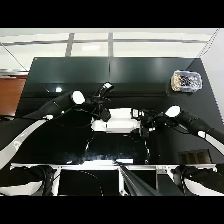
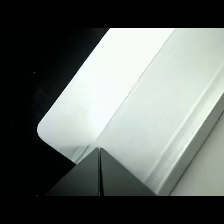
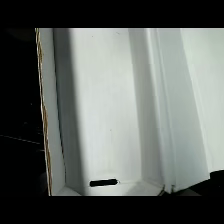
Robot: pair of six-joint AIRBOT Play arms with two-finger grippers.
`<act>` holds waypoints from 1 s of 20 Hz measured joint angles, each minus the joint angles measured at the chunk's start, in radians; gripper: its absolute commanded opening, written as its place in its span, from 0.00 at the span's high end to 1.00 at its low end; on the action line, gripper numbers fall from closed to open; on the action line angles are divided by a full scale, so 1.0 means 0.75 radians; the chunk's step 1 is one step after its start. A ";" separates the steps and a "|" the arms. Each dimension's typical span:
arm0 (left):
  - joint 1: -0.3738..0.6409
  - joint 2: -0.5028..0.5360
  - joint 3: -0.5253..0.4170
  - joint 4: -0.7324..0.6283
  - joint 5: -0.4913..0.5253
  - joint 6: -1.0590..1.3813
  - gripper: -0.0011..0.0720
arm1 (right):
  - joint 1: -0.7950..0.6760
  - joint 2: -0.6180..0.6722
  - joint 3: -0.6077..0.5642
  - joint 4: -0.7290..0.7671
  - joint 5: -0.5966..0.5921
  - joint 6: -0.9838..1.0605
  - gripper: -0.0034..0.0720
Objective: Fold the box and place the chain.
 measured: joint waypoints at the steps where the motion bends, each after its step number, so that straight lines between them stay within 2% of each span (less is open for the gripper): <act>1: 0.003 0.017 0.011 0.041 -0.003 -0.016 0.95 | 0.000 0.000 0.000 0.000 0.000 0.000 0.40; 5: 0.069 0.163 0.034 0.192 -0.086 -0.077 0.95 | 0.000 0.000 0.000 0.002 -0.003 0.004 0.40; 7: 0.127 0.244 0.035 0.203 -0.172 -0.100 0.94 | 0.000 0.000 0.000 0.002 -0.004 0.004 0.40; 10: 0.212 0.314 0.033 0.050 -0.305 -0.091 0.95 | 0.000 0.000 0.000 0.002 -0.005 0.004 0.40; 13: 0.218 0.333 -0.012 -0.090 -0.408 0.006 0.94 | 0.000 0.000 0.000 0.002 -0.005 0.004 0.40; 14: 0.208 0.337 -0.035 -0.108 -0.422 0.043 0.90 | 0.000 0.000 0.000 0.002 -0.005 0.004 0.40; 15: 0.195 0.338 -0.055 -0.114 -0.421 0.073 0.68 | 0.000 0.000 0.000 0.001 -0.005 0.004 0.40; 16: 0.180 0.340 -0.073 -0.110 -0.418 0.109 0.23 | 0.000 0.000 0.000 0.001 -0.005 0.004 0.40; 17: 0.164 0.341 -0.085 -0.097 -0.416 0.146 0.01 | 0.000 0.000 0.000 0.001 -0.005 0.003 0.40; 20: 0.115 0.344 -0.106 -0.006 -0.375 0.293 0.01 | 0.000 0.000 0.000 0.001 -0.005 0.003 0.41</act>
